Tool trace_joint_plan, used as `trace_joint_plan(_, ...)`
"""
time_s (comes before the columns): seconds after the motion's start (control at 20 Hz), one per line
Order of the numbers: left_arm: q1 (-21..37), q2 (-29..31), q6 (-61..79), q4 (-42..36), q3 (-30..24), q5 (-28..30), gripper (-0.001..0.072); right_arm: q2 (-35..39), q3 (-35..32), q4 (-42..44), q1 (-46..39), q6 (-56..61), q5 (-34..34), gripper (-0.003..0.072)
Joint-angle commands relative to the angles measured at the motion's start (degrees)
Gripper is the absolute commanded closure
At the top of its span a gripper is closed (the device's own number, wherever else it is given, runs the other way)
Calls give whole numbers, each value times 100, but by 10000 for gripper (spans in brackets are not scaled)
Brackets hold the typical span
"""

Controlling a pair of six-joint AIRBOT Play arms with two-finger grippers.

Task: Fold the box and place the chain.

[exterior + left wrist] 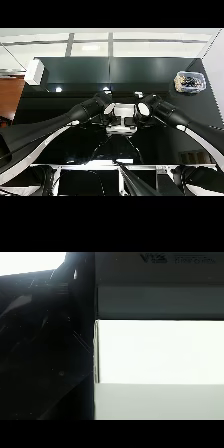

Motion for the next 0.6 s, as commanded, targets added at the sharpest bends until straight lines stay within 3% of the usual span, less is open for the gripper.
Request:
trace_joint_plan(0.0, 4, -2, 4, 0, 2, -7, 682, -192, 153, -68, 28, 173, 68, 407)
trace_joint_plan(0.05, 4, -2, 4, 2, 2, -9, 682, -192, 153, -57, 28, 168, 68, 497)
trace_joint_plan(0.35, 4, -2, 4, 2, 2, -20, 683, -195, 149, 50, 28, 212, 59, 502)
trace_joint_plan(0.4, 4, -2, 4, 2, 2, -24, 682, -195, 149, 66, 28, 205, 13, 669)
trace_joint_plan(0.55, 4, -2, 4, 2, 2, -22, 682, -192, 149, 90, 28, 203, -68, 673)
